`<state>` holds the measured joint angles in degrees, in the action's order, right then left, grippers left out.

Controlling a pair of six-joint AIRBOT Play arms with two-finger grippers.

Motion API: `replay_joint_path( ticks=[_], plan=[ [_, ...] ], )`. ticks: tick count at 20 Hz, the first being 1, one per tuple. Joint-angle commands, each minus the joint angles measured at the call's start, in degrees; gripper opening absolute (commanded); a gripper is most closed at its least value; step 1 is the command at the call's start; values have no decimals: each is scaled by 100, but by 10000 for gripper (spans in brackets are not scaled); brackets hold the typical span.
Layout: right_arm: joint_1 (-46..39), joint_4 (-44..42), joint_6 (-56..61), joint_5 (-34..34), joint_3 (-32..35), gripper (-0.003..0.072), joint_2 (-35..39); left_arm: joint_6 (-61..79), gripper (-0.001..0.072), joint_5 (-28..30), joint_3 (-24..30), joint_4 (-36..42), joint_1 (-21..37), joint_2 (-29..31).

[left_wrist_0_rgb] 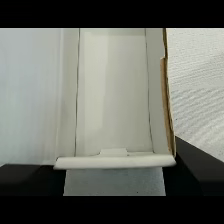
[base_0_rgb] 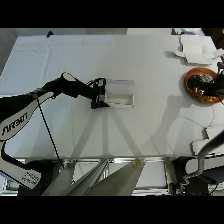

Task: Fold the box and place the chain.

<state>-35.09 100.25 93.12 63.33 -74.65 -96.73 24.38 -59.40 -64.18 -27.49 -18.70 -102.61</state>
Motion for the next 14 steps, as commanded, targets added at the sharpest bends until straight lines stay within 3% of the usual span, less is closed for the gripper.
replay_joint_path(
  ticks=[1, 6, 10, 14],
  plan=[
    [140, 4, -70, 26, -15, 9, 411, 0, 228, 2, 0, 0, 4, 2],
    [533, 17, -63, 96, -15, 7, 1300, 2, 228, 0, 0, 0, 4, 2],
    [1080, -44, -37, 946, -15, 7, 1816, 0, 228, 2, 0, 0, 4, 2],
    [1827, -48, 11, 1386, -15, 7, 2317, 0, 228, 0, 0, 0, 4, 2]
  ],
)
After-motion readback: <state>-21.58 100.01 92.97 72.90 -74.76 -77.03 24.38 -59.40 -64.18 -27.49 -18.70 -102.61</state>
